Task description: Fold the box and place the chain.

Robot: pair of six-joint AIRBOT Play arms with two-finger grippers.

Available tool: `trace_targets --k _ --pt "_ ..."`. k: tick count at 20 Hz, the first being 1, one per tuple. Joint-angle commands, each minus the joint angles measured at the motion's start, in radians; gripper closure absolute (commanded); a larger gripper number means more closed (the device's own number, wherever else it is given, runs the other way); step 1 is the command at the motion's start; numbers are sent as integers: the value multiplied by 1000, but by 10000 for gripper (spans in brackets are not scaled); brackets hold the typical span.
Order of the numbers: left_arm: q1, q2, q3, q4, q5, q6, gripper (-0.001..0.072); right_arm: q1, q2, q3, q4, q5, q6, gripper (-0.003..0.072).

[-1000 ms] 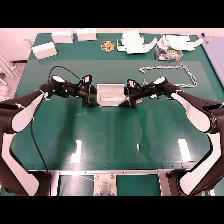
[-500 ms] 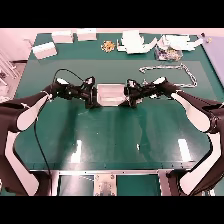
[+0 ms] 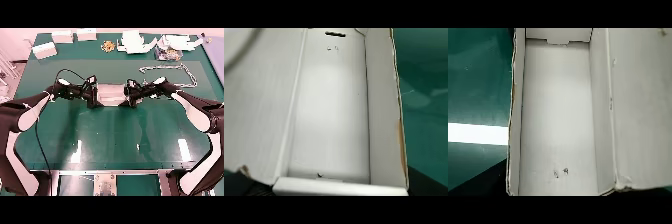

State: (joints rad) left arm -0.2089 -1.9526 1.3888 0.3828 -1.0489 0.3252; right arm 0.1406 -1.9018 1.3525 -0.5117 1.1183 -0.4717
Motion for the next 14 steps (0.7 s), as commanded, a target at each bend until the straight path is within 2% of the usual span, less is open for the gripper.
trace_targets --k 1,14 --pt "-1 0 0 -9 19 -6 -11 0 0 0 0 2 0 111" --pt "30 0 7 6 -11 49 -11 0 0 0 0 1 0 111"
